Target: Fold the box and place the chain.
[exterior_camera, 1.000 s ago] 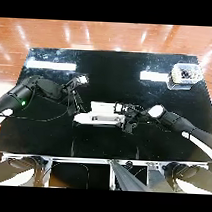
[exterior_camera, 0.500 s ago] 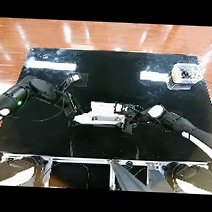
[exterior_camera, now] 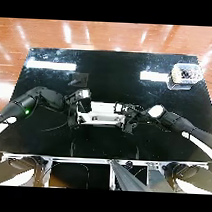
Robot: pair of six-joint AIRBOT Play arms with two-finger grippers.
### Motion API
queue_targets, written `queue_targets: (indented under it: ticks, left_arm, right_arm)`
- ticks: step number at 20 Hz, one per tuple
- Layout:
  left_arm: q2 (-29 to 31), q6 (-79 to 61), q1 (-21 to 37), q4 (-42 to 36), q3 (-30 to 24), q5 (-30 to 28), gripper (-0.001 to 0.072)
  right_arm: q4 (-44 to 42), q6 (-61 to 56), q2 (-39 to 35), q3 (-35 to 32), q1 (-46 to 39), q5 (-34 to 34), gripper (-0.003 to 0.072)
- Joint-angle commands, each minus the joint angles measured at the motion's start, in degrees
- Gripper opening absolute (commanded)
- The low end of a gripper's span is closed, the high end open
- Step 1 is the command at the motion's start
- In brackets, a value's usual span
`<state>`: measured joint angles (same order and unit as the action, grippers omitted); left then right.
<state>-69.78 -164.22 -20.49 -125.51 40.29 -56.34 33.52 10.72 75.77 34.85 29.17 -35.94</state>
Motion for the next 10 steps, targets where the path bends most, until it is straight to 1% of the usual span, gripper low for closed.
queue_targets:
  ticks: [1,3,5,6,7,9,10]
  left_arm:
    - [0.00,-0.92,-1.73,2.64,-3.52,6.43,0.0550]
    - [-0.07,-1.01,-1.73,-0.90,-3.93,10.16,0.0548]
    - [-0.11,-1.03,-1.70,-2.64,-3.91,12.11,0.0547]
    - [-0.20,-1.03,-1.73,-3.02,-3.91,12.07,0.0524]
    - [-0.26,-1.03,-1.73,-3.04,-3.91,11.67,0.0474]
    - [-0.37,-1.03,-1.73,-3.21,-3.91,11.45,0.0467]
    - [-0.37,-1.03,-1.73,-3.23,-3.91,11.52,0.0447]
  right_arm:
    - [0.00,-0.02,0.04,0.00,0.00,0.00,0.0544]
    - [0.00,-0.02,0.04,0.00,0.00,0.00,0.0544]
    - [0.00,-0.02,0.04,0.00,0.00,0.00,0.0544]
    - [0.00,-0.02,0.04,0.00,0.00,0.00,0.0544]
    - [0.00,-0.02,0.04,0.00,0.00,0.00,0.0544]
    - [0.00,-0.02,0.04,0.00,0.00,0.00,0.0544]
    - [0.00,-0.02,0.04,0.00,0.00,0.00,0.0544]
